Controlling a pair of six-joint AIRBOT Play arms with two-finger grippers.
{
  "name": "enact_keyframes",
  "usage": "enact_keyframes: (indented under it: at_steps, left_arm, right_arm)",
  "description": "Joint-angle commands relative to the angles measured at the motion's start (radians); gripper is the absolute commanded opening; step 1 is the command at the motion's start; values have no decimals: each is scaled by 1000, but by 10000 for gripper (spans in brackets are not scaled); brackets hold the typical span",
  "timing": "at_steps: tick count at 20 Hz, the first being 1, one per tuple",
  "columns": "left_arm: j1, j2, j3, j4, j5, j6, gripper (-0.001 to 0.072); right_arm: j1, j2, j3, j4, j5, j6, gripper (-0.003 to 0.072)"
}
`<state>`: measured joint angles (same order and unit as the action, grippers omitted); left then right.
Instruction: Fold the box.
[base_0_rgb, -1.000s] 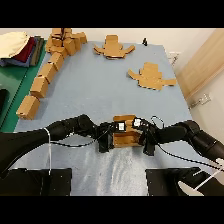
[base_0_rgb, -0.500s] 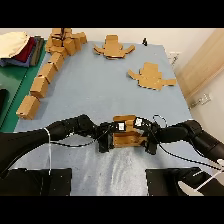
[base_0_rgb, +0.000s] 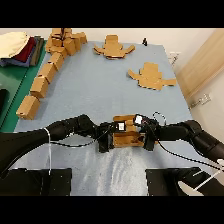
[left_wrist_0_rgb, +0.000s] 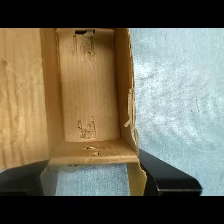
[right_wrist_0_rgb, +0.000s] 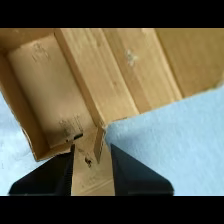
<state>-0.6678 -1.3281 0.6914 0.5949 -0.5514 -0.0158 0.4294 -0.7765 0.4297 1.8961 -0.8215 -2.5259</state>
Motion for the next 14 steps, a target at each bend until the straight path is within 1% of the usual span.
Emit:
enact_keyframes:
  at_steps: [1,2,9,14]
  left_arm:
    - [0,-1,0,0,0,0,525]
    - [0,-1,0,0,0,0,525]
    - [0,-1,0,0,0,0,525]
    - [0,-1,0,0,0,0,525]
  right_arm:
    - [11,-8,1,56,12,-34,275]
    - [18,-8,1,59,6,-34,222]
    - [43,-36,0,95,15,-37,221]
    - [43,-61,0,130,39,-86,225]
